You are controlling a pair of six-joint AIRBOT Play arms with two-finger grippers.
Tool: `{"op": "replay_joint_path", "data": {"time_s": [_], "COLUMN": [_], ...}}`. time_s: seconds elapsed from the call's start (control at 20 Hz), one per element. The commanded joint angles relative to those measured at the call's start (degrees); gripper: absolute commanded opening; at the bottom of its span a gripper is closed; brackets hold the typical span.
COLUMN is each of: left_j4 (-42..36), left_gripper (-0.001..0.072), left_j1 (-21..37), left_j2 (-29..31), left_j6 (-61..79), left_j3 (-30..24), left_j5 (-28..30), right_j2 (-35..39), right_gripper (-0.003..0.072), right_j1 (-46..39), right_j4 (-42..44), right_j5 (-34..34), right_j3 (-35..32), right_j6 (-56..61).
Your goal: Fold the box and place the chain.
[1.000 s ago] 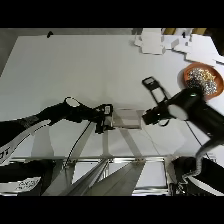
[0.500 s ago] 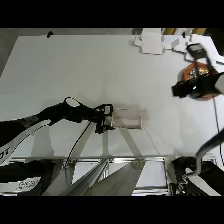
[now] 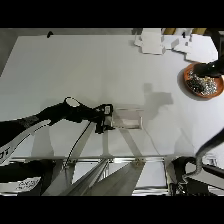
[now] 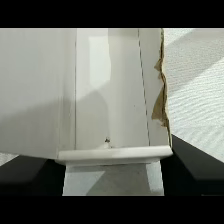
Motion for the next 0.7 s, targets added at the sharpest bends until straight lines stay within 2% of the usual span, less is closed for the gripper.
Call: {"op": "replay_joint_path", "data": {"time_s": [0.0, 0.4, 0.65], "left_j4": [0.0, 0.0, 0.0], "left_gripper": [0.0037, 0.0037, 0.0037], "left_j1": [0.0, 0.0, 0.0], "left_j2": [0.0, 0.0, 0.0], "left_j6": [0.0, 0.0, 0.0], "left_j3": [0.0, 0.0, 0.0], "left_j5": [0.0, 0.0, 0.0], "right_j2": [-6.6, -15.7, -16.2], "right_gripper": [0.0292, 0.0288, 0.0288], "right_j1": [-5.6, -9.0, -11.1], "right_j4": [1.0, 2.3, 3.4], "right_j5": [-2.2, -3.6, -5.1], "right_j3": [1.0, 1.0, 1.0], "right_j6": [-1.3, -2.1, -1.2]}}
